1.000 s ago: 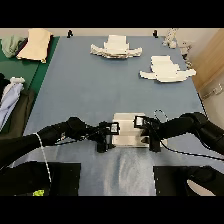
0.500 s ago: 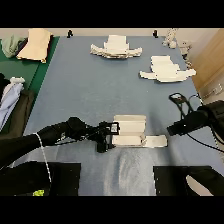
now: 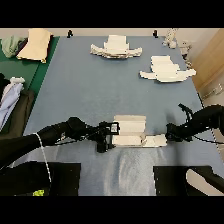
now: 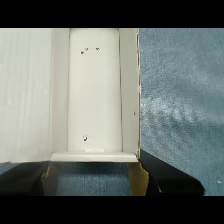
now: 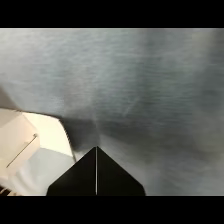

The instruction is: Fold the box.

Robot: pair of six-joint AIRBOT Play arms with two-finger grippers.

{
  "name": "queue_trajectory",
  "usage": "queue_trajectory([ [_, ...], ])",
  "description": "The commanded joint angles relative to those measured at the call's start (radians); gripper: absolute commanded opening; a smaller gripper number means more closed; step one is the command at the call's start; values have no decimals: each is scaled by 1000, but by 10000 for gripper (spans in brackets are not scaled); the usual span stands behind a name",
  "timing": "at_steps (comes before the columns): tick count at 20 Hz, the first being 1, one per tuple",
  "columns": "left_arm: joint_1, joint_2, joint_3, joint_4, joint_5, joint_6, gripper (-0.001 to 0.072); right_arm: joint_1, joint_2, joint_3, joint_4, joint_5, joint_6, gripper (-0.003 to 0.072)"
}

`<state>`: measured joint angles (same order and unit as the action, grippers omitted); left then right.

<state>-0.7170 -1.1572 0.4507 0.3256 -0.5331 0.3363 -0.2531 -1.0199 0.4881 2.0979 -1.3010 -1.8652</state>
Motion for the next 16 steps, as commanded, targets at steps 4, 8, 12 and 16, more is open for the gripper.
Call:
queue_trajectory([
  [4, 0, -1, 0, 0, 0, 0, 447, -24, -12, -47, 174, -62, -99, -1],
  [8, 0, -1, 1, 0, 0, 0, 447, 51, 29, -90, 218, -11, -98, -1],
  [12, 0, -1, 1, 0, 0, 0, 448, 131, 104, -76, 240, 27, -68, -1],
  [16, 0, -1, 1, 0, 0, 0, 447, 181, 195, -51, 248, 16, -34, 310],
])
